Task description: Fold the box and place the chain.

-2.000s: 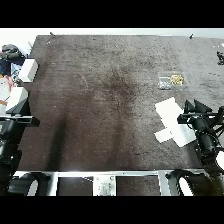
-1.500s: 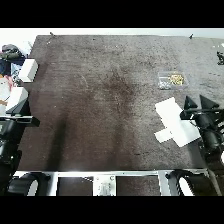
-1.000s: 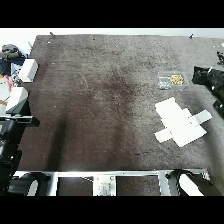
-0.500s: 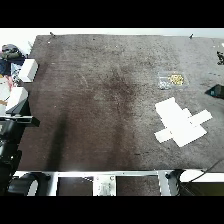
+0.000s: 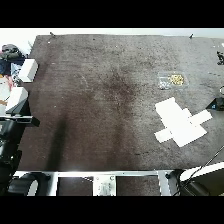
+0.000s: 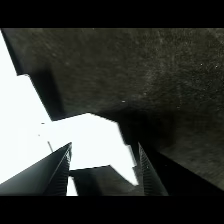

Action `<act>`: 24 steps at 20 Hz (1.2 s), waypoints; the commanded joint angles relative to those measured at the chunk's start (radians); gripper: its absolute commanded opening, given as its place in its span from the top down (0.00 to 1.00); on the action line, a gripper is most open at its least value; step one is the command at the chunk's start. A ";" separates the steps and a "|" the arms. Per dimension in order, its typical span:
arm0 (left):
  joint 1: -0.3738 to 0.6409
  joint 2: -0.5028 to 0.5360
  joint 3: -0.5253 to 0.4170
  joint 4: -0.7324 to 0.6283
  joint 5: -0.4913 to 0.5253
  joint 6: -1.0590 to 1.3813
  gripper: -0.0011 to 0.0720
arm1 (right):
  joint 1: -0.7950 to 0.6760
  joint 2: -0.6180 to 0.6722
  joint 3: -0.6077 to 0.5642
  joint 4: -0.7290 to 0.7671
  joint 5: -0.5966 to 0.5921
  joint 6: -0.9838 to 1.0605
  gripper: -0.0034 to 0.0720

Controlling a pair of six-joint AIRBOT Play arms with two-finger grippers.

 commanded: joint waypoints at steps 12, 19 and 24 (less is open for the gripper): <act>0.000 0.000 0.000 0.000 0.000 0.000 0.97 | -0.001 -0.106 -0.055 0.077 0.240 -0.161 0.57; 0.000 0.000 0.000 0.000 0.000 0.000 0.97 | -0.002 -0.060 -0.174 0.170 0.242 -0.154 0.94; 0.000 0.000 0.000 0.000 0.000 0.000 0.97 | 0.010 0.061 -0.430 0.506 0.233 -0.155 0.94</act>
